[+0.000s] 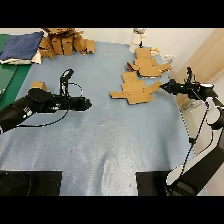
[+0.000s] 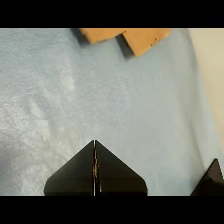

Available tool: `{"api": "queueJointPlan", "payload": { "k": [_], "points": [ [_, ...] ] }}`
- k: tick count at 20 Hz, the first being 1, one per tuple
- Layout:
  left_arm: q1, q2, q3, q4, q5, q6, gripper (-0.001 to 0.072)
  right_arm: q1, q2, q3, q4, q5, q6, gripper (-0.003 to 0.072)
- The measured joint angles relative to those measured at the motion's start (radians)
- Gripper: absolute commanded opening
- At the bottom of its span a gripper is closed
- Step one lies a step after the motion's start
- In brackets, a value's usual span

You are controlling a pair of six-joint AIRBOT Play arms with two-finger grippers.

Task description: Fold the box.

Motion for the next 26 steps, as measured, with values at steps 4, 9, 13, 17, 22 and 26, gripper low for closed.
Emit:
{"api": "queueJointPlan", "payload": {
  "k": [4, 9, 13, 17, 22, 26],
  "points": [
    [0.000, 0.003, 0.000, 0.002, -0.026, 0.030, 0.0011, 0.039, 0.219, -0.224, -0.095, -0.093, -0.007, 0.0000],
    [0.000, 0.004, 0.000, 0.002, -0.047, 0.080, 0.0011, 0.064, 0.493, -0.582, -0.155, -0.167, -0.006, 0.0000],
    [0.000, 0.004, 0.000, 0.003, -0.108, 0.125, 0.0011, 0.117, 0.696, -0.885, -0.171, -0.219, 0.005, 0.0054],
    [0.000, 0.004, 0.000, 0.008, -0.163, 0.148, 0.0011, 0.150, 0.829, -1.058, -0.210, -0.233, 0.065, 0.0338],
    [0.000, 0.004, 0.000, 0.018, -0.201, 0.155, 0.0011, 0.162, 0.851, -1.033, -0.312, -0.231, 0.149, 0.0336],
    [0.001, 0.004, 0.000, 0.021, -0.209, 0.158, 0.0012, 0.163, 0.783, -0.926, -0.371, -0.209, 0.171, 0.0336]
  ]
}}
